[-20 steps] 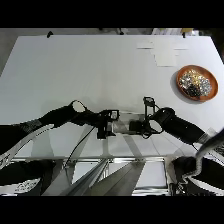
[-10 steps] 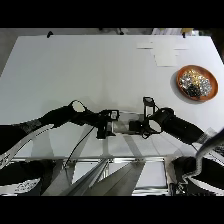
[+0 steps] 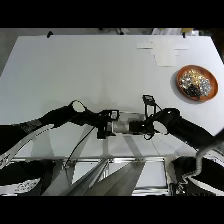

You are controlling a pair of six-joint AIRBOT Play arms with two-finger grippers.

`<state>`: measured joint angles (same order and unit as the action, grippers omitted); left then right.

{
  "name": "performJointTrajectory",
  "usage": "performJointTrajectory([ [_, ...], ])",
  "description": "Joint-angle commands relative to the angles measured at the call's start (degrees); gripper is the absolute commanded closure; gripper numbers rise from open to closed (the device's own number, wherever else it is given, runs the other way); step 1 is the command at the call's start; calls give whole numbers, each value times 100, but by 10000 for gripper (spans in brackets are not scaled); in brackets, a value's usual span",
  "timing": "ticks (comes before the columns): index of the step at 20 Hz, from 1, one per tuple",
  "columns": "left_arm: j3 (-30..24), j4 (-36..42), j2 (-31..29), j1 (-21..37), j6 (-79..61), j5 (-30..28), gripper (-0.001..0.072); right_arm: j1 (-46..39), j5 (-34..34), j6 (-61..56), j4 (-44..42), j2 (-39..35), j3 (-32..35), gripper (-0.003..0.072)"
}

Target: Fold the box and place the chain.

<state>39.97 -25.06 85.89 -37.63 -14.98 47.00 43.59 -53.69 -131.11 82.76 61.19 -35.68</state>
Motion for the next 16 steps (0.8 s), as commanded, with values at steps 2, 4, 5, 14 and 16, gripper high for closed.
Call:
performJointTrajectory([
  [2, 2, 0, 0, 2, -2, 0, 540, -4, -664, 1217, 168, -693, -31, 206],
  [4, 2, 0, 0, 2, -2, 0, 540, -127, -1091, 1655, 166, -1001, -284, 216],
  [5, 2, 0, 0, 2, -2, -2, 540, -304, -1370, 1958, 168, -1126, -525, 252],
  [14, 2, -2, 0, 2, -2, 0, 540, -4153, -1314, 4330, 590, -973, -2330, 356],
  [16, 2, -2, 0, 2, -2, 0, 540, -4907, -1108, 4428, 575, -664, -2330, 356],
])
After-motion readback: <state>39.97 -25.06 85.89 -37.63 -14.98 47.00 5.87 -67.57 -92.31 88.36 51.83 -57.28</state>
